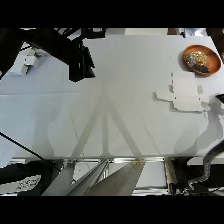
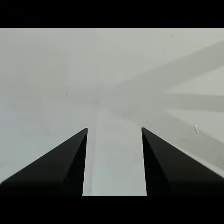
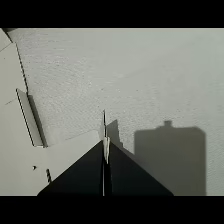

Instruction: Fold the box and place the chain.

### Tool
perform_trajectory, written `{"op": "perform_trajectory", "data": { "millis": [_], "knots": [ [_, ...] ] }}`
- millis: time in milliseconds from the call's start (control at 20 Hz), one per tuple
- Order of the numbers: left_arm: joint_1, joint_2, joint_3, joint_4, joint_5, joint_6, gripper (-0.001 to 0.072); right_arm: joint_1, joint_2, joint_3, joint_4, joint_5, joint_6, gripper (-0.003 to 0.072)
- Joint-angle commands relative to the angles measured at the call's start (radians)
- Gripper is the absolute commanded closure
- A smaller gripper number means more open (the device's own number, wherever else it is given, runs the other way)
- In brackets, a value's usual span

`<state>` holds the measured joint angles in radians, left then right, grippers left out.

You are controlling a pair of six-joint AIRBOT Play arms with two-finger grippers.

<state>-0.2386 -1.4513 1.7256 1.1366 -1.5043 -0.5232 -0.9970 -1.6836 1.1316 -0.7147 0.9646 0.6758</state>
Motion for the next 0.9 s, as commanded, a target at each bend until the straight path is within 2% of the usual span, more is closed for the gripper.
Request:
{"op": "perform_trajectory", "data": {
  "millis": [0,300,450,650,850],
  "knots": [
    [0.000,0.001,0.000,0.000,0.000,0.000,0.0333,0.000,-0.004,0.003,0.012,0.098,-0.049,0.0673],
    [0.000,0.001,0.000,0.000,0.000,0.000,0.0333,0.001,-0.004,0.003,0.016,0.276,-0.057,0.0673],
    [0.000,0.001,0.000,0.000,0.000,0.000,0.0333,0.019,-0.004,0.002,0.042,0.306,-0.057,0.0672],
    [0.000,0.001,0.000,0.000,0.000,0.000,0.0333,0.145,-0.004,0.002,0.057,0.300,-0.057,0.0672],
    [0.000,0.001,0.000,0.000,0.000,0.000,0.0333,0.329,-0.004,0.002,0.195,0.304,-0.084,0.0672]
  ]
}}
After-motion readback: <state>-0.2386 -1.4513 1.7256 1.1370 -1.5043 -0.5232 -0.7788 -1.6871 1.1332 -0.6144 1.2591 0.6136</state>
